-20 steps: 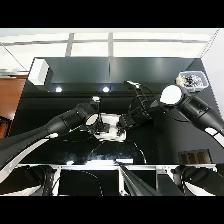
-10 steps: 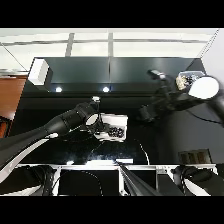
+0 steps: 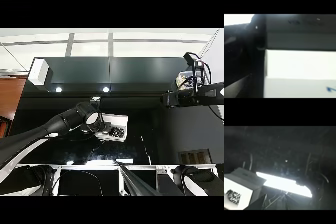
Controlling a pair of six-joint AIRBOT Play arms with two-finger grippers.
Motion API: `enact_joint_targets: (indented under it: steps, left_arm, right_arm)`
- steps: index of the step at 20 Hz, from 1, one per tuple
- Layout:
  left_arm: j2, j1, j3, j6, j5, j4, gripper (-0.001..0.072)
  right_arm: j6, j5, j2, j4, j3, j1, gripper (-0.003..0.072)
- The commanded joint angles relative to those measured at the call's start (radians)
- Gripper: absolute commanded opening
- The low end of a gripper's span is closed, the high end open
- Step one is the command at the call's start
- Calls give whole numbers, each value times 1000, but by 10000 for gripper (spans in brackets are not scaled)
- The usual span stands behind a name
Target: Fold the box and place the chain.
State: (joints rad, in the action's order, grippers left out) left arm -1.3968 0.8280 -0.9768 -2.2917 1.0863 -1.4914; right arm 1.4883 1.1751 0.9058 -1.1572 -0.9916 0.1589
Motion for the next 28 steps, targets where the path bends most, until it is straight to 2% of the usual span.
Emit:
enact_joint_targets:
  steps: [1,4,6,8,10,12,13,14,15,16,17,18,19,20,21,22,24,28]
  left_arm:
    - [23,0,-47,43,33,19,589]
    - [121,-1,-58,185,78,2,591]
    - [216,-13,-57,286,150,4,593]
    - [314,-47,-30,345,199,-57,593]
    - [398,-148,42,399,224,-123,593]
    - [463,-340,155,441,178,-115,593]
    - [483,-460,220,441,124,-60,593]
    - [493,-584,288,460,50,61,593]
    - [493,-686,352,571,-26,238,593]
    - [486,-772,417,790,-84,473,593]
    - [470,-826,465,1040,-85,690,593]
    - [444,-859,497,1328,-37,870,593]
    - [416,-864,506,1586,44,949,594]
    - [391,-852,505,1788,116,965,597]
    - [370,-830,505,1931,138,964,700]
    - [354,-806,505,2050,133,953,713]
    - [342,-743,505,2220,82,947,713]
    - [341,-587,498,2549,-125,835,711]
  right_arm:
    - [-12,-16,-5,-30,0,-7,285]
    - [-12,14,-5,-35,0,-7,285]
    - [-11,37,-5,-55,0,-7,285]
    - [3,51,-5,-69,0,-7,285]
    - [21,58,-5,-71,0,-7,285]
    - [34,60,-5,-70,0,-7,285]
    - [43,60,-5,-70,0,-7,285]
    - [53,62,-5,-67,0,-7,285]
    - [62,63,-5,-67,1,-7,285]
    - [72,63,-5,-66,2,-6,285]
    - [76,62,-5,-66,5,-6,285]
    - [77,63,-5,-66,9,-6,285]
    - [80,63,-5,-66,13,-6,285]
    - [80,65,-5,-66,14,-6,285]
    - [80,68,-5,-65,14,-6,285]
    - [80,73,-5,-65,14,-6,285]
    - [80,81,-5,-66,14,-6,285]
    - [87,82,-5,-66,14,-6,285]
